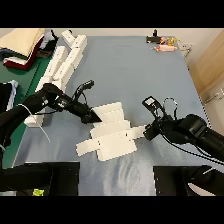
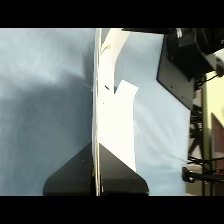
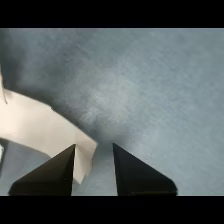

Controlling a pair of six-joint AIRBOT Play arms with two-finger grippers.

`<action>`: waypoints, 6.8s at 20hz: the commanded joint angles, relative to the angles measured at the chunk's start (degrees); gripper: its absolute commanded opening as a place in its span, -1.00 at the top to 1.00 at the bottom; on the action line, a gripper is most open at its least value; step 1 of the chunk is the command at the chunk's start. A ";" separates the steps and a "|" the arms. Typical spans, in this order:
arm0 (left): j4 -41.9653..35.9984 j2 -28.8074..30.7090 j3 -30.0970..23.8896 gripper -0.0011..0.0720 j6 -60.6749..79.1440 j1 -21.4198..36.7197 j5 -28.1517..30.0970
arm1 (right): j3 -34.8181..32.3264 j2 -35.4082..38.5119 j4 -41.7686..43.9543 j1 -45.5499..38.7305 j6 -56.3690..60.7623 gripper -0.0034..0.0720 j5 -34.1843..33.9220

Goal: Fold the box.

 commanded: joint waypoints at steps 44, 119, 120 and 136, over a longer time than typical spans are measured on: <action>5.44 22.86 -18.27 0.93 2.95 -29.49 32.02 | 8.04 0.04 -9.90 -0.04 27.50 0.58 -15.89; 21.68 26.80 -20.15 0.93 -10.73 -37.81 36.74 | 8.02 0.94 1.11 0.13 19.45 0.91 -21.99; 21.64 26.80 -20.15 0.93 -10.73 -37.81 36.76 | 8.02 1.64 4.33 0.61 17.42 0.91 -23.17; 21.22 26.67 -20.17 0.93 -10.73 -37.81 36.65 | 6.01 9.75 14.67 27.36 -0.48 0.91 -25.27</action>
